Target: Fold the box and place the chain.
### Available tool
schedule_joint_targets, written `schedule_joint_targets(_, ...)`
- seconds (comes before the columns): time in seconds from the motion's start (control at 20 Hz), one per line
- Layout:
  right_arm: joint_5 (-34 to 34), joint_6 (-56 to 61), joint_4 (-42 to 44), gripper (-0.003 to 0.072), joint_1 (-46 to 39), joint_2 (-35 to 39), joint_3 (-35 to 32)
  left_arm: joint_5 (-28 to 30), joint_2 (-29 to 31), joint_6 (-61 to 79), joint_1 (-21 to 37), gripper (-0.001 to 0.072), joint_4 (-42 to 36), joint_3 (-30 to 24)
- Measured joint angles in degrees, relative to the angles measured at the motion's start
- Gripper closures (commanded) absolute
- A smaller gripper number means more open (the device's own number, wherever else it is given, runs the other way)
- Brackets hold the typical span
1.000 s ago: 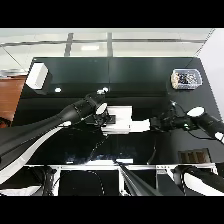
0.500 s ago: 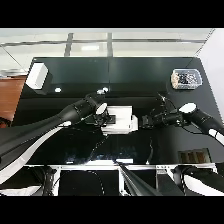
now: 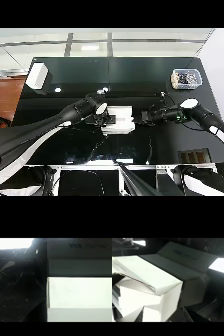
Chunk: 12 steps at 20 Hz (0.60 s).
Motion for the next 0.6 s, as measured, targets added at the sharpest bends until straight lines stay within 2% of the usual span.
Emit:
schedule_joint_targets(0.15, 0.0, 2.4, 1.2, 0.0147, 1.2, 0.0, 0.2, 0.2, 0.0, 0.0, 0.0, 0.0682, -0.1, 0.0)
schedule_joint_targets(0.2, -0.1, 3.1, 1.6, 0.0169, 2.0, 0.0, 0.4, 0.2, 0.0, 0.0, 0.0, 0.0681, -0.1, 0.0)
schedule_joint_targets(0.25, -0.4, 4.0, 1.6, 0.0276, 2.8, 0.0, 0.6, 0.2, 0.0, 0.0, 0.0, 0.0681, -0.1, 0.0)
schedule_joint_targets(0.6, -3.6, 12.2, -3.7, 0.0276, 8.0, 0.0, 2.5, 0.3, 0.0, 0.0, 0.0, 0.0682, 0.0, 0.0)
